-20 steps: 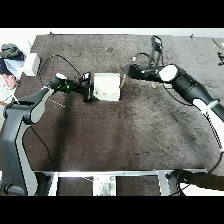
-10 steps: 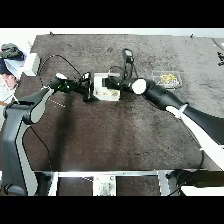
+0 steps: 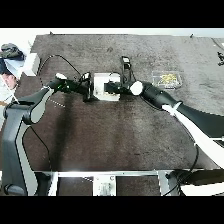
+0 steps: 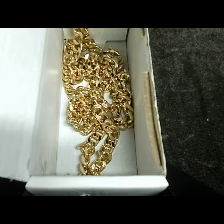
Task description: Fold the box and place the chain.
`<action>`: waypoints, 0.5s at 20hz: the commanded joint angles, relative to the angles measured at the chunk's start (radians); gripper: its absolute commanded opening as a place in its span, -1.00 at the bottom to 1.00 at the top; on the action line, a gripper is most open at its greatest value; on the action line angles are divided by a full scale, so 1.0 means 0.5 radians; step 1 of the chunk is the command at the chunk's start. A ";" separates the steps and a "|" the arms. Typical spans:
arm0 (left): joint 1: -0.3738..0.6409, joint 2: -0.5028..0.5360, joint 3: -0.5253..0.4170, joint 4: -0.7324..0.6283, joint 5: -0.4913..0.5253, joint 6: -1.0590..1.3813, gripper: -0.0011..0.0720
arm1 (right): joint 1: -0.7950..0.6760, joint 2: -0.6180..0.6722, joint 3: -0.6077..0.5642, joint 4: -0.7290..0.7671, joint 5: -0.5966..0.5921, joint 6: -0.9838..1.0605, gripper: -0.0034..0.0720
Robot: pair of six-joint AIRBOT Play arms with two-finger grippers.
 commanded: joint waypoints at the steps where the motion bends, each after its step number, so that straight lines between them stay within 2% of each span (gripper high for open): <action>1: 0.000 -0.001 0.001 0.000 -0.002 0.001 0.31 | -0.172 0.137 -0.066 -0.190 0.174 0.024 -0.43; 3: 0.000 -0.001 0.001 0.000 -0.001 0.001 0.31 | -0.362 0.253 -0.212 -0.199 0.173 0.086 -0.43; 5: 0.000 -0.001 0.001 0.000 -0.001 0.001 0.31 | -0.581 0.310 -0.365 -0.200 0.167 0.133 0.25; 8: 0.000 -0.001 0.001 0.000 -0.001 0.001 0.31 | -0.831 0.258 -0.459 -0.173 0.085 0.137 0.24; 9: 0.000 -0.001 0.001 0.000 -0.001 0.001 0.31 | -0.869 0.230 -0.459 -0.175 0.030 0.137 -0.01; 10: 0.000 -0.001 0.001 0.000 -0.001 0.001 0.31 | -0.899 0.200 -0.458 -0.152 -0.043 0.138 -0.02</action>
